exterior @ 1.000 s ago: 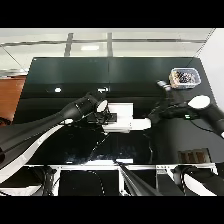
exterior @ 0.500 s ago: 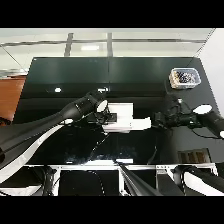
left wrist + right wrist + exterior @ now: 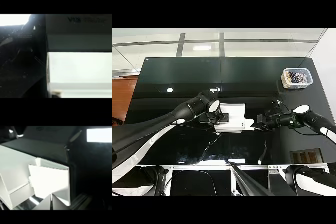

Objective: Fold the box and place the chain.

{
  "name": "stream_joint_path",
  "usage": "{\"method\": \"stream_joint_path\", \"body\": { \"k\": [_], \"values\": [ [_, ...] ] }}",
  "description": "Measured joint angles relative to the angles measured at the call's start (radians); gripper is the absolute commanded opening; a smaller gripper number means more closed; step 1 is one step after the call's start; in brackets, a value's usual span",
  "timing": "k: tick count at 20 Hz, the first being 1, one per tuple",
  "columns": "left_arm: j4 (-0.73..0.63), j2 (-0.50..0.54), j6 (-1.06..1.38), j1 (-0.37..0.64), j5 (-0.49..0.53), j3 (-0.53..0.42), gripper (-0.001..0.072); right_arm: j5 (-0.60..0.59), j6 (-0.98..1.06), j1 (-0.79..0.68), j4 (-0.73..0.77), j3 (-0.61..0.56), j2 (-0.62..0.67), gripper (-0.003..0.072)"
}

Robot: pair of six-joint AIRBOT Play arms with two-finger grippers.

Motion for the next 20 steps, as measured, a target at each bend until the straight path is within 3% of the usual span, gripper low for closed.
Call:
{"method": "stream_joint_path", "body": {
  "k": [5, 10, 13, 20],
  "values": [
    [0.000, 0.000, 0.000, 0.000, 0.000, 0.000, 0.0030, 0.131, -0.044, -0.111, -0.064, 0.064, -0.003, 0.0014],
    [0.000, 0.000, 0.000, 0.000, 0.000, 0.000, 0.0030, 0.144, -0.008, -0.209, -0.182, 0.062, -0.012, 0.0013],
    [0.000, 0.000, 0.000, 0.000, 0.000, 0.000, 0.0030, 0.124, 0.007, -0.169, -0.196, 0.055, -0.038, 0.0013],
    [0.000, 0.000, 0.000, 0.000, 0.000, 0.000, 0.0030, 0.058, -0.032, -0.052, -0.076, 0.051, -0.096, 0.0014]
  ]
}}
